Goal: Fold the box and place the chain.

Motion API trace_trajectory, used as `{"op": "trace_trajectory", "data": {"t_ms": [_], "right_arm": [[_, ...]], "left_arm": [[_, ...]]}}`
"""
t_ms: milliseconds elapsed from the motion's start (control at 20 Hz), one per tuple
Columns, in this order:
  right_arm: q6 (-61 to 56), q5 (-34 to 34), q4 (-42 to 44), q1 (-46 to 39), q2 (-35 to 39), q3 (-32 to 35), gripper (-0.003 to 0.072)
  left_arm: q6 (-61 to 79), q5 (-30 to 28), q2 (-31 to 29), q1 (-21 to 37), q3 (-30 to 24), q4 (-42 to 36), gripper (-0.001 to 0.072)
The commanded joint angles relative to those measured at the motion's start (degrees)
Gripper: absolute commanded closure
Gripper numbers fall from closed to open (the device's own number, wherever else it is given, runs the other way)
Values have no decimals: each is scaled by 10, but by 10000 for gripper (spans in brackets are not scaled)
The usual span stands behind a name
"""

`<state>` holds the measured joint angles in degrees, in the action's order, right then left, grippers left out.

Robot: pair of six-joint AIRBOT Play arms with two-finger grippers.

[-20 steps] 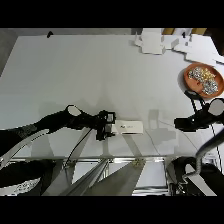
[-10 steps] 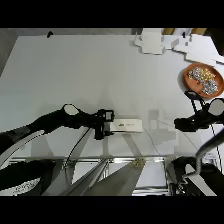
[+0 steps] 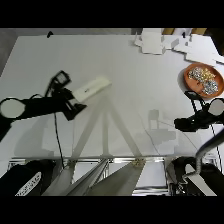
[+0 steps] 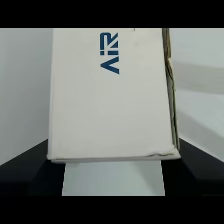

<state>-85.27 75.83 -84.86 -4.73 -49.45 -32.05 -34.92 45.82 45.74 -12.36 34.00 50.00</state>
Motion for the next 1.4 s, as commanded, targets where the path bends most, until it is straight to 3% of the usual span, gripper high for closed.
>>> {"op": "trace_trajectory", "data": {"t_ms": [0,200,400,450,800,850,1000,1050,1350], "right_arm": [[0,0,0,0,0,0,668],[0,0,0,0,0,0,668],[0,0,0,0,0,0,668],[0,0,0,0,0,0,668],[0,0,0,0,0,0,668],[0,0,0,0,0,0,668],[0,0,0,0,0,0,668],[0,0,0,0,0,0,668],[0,0,0,0,0,0,668]], "left_arm": [[-196,5,-92,116,0,163,498],[-322,49,-104,234,0,307,496],[-338,97,-63,327,0,323,478],[-337,107,-45,336,0,323,424],[-338,162,92,340,0,322,415],[-338,166,105,339,0,320,395],[-362,165,116,339,0,323,113],[-363,165,116,339,0,324,72],[-406,172,100,336,0,333,15]]}}
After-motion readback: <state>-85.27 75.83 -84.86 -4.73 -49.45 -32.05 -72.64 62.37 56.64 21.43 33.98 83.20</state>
